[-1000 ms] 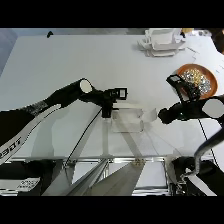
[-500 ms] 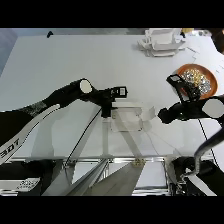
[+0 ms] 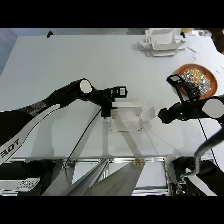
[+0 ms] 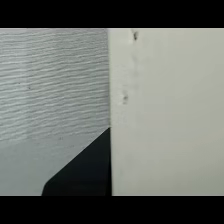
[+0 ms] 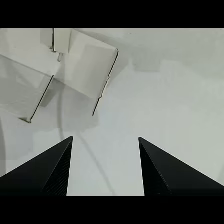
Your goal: Fold the box and place the chain.
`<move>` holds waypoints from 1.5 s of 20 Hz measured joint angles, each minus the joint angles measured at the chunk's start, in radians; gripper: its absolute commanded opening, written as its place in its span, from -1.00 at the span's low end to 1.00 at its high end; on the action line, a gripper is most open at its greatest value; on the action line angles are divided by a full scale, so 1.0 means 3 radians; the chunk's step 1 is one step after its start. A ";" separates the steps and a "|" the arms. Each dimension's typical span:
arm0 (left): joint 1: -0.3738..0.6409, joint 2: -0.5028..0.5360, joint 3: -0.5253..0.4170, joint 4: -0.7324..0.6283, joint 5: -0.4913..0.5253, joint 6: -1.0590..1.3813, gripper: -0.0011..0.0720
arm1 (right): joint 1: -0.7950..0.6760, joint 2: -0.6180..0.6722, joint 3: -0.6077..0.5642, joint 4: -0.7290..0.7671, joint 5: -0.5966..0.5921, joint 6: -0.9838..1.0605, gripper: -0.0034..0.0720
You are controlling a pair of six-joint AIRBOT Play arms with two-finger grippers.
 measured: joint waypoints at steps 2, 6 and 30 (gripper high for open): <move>0.0000 -0.0010 0.0000 0.0000 0.0000 -0.0001 -0.96 | -0.0001 0.0000 0.0000 0.0000 0.0000 0.0000 0.31; 0.0000 -0.0019 0.0000 0.0005 0.0000 -0.0001 -0.91 | 0.0000 0.0000 0.0000 0.0001 0.0001 0.0000 0.30; 0.0000 -0.0036 -0.0010 0.0080 -0.0083 -0.0010 -0.87 | 0.0902 -0.0197 -0.0201 0.0619 0.0071 -0.2694 0.41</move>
